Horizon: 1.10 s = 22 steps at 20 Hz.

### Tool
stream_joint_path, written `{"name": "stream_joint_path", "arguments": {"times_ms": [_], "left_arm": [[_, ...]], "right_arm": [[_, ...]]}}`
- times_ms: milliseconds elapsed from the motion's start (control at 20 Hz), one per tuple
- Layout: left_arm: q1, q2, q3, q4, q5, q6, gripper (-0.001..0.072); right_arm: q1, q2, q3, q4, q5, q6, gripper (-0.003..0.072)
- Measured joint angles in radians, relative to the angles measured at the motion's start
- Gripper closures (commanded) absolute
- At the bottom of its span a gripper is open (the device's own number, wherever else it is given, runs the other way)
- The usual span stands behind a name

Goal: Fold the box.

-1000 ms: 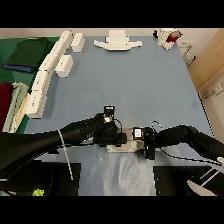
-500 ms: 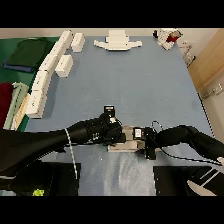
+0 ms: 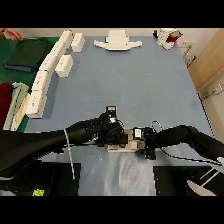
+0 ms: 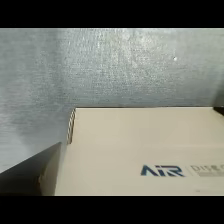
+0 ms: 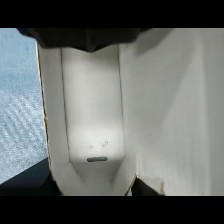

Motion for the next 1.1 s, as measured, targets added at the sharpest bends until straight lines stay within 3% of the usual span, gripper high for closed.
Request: {"name": "stream_joint_path", "arguments": {"times_ms": [350,400,450,600,850,1000,1100], "left_arm": [[-0.025,0.204,0.0,0.006,-0.144,0.023,0.0132],[-0.036,0.239,0.0,0.008,-0.171,0.024,0.037],[-0.05,0.274,0.0,0.006,-0.2,0.026,0.0682],[-0.088,0.344,0.0,0.009,-0.233,0.064,0.0696],[-0.11,0.369,-0.006,0.053,-0.232,0.228,0.0696],[-0.072,0.405,-0.056,0.036,-0.205,0.41,0.0697],[0.006,0.466,-0.122,-0.01,-0.171,0.584,0.0696]], "right_arm": [[0.0,0.0,0.0,0.0,0.0,0.001,0.0199],[0.0,0.0,0.0,0.0,0.0,0.001,0.02],[0.0,0.0,0.0,0.0,0.0,0.001,0.02],[0.0,0.0,0.0,0.0,0.0,0.001,0.0199],[0.0,0.0,0.0,0.0,0.0,0.001,0.02],[0.0,0.0,0.0,0.0,0.001,0.001,0.0199],[0.0,0.0,0.0,0.0,0.001,0.001,0.0199]]}}
